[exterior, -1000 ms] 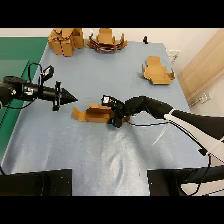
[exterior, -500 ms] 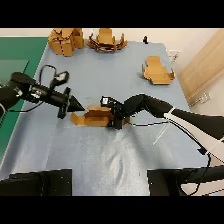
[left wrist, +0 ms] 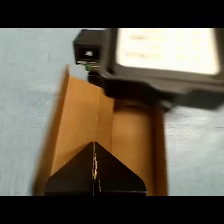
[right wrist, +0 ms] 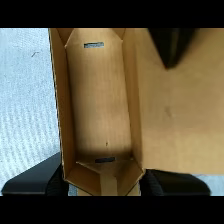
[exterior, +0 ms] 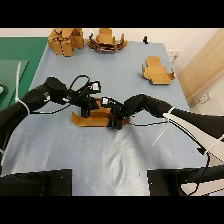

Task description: Fold the box.

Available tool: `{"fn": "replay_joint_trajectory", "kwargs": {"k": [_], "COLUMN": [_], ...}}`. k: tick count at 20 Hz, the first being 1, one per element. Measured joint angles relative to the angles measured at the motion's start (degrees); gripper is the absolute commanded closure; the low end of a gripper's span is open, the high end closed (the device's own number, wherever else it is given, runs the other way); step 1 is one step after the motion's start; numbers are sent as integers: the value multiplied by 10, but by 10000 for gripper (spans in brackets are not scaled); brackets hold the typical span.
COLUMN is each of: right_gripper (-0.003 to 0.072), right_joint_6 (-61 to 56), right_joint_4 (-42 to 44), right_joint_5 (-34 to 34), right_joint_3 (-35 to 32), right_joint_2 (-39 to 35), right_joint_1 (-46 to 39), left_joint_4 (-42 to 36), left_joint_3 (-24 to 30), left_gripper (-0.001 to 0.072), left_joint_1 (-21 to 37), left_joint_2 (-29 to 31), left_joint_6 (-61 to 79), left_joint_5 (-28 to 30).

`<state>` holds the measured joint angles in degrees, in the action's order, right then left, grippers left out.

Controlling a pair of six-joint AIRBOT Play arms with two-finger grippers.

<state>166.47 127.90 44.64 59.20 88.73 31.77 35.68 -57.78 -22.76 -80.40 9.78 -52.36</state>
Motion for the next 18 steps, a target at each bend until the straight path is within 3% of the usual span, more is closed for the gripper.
{"fn": "replay_joint_trajectory", "kwargs": {"k": [5,18], "right_gripper": [419,419], "right_joint_6": [-1,1], "right_joint_4": [-6,-15], "right_joint_5": [4,9], "right_joint_3": [0,0], "right_joint_2": [5,6], "right_joint_1": [-1,0], "left_joint_4": [6,106], "left_joint_3": [-10,-70], "left_gripper": [703,706], "left_joint_1": [-22,-25], "left_joint_2": [-43,-84], "left_joint_6": [-6,-31], "left_joint_5": [61,-35]}}
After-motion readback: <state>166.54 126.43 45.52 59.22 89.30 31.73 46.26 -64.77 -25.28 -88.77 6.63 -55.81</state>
